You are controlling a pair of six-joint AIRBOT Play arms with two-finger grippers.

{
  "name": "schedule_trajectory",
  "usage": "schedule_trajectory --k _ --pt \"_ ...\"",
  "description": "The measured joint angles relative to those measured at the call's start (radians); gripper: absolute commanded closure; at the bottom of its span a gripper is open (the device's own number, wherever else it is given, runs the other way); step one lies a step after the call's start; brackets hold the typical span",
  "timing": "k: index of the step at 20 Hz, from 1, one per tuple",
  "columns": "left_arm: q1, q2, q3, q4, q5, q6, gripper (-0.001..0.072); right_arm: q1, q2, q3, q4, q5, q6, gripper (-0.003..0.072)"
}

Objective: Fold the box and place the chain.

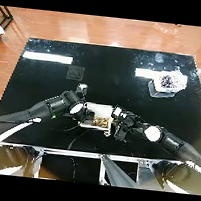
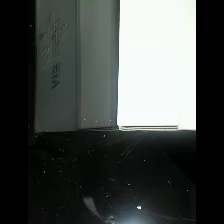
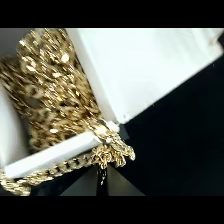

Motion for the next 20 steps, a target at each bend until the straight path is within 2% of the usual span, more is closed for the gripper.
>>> schedule_trajectory --k 5,10,15,20 --pt "0.000 0.000 0.000 0.000 -0.001 0.000 0.0685 -0.072 0.125 0.012 -0.014 0.124 0.114 0.0667" --pt "0.000 0.000 0.000 0.000 -0.002 0.000 0.0685 -0.156 0.225 0.103 0.018 0.299 0.210 0.0667" --pt "0.000 0.000 0.000 0.000 -0.002 0.000 0.0685 -0.172 0.250 0.200 0.223 0.397 0.226 0.0667" --pt "0.000 0.000 0.000 0.000 -0.002 0.000 0.0685 -0.129 0.245 0.229 0.423 0.360 0.197 0.0667"
